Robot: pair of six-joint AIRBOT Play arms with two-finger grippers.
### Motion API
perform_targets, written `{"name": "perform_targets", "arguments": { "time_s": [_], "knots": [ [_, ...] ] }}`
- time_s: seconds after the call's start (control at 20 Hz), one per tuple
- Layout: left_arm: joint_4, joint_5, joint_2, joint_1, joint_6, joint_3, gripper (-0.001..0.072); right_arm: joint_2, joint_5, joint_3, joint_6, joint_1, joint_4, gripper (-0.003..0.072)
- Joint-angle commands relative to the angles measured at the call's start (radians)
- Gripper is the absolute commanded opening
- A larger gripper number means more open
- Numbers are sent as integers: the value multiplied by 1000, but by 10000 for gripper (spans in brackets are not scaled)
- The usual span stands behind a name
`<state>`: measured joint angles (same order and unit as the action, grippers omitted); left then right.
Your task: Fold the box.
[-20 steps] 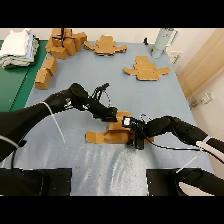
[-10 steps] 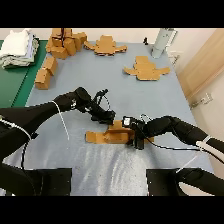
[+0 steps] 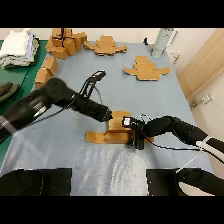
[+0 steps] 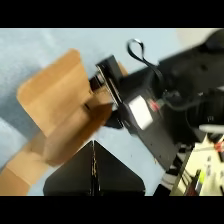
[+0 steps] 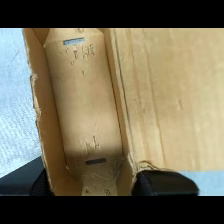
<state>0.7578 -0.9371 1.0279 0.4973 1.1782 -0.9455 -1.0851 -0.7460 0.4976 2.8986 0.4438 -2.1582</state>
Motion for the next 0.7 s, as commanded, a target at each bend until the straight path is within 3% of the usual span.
{"name": "perform_targets", "arguments": {
  "time_s": [0.0,0.2,0.45,0.55,0.6,0.65],
  "knots": [
    [146,24,-235,101,0,121,10,0,0,0,0,0,0,558],
    [226,69,-296,186,-116,222,12,0,0,0,0,0,0,558],
    [225,139,-211,203,-456,281,12,0,0,0,0,0,0,558],
    [134,221,-174,160,-609,303,17,0,0,0,0,0,0,558],
    [56,243,-150,127,-691,312,233,0,1,0,0,0,1,558],
    [-26,250,-121,98,-777,318,637,0,0,0,0,0,1,558]
  ]
}}
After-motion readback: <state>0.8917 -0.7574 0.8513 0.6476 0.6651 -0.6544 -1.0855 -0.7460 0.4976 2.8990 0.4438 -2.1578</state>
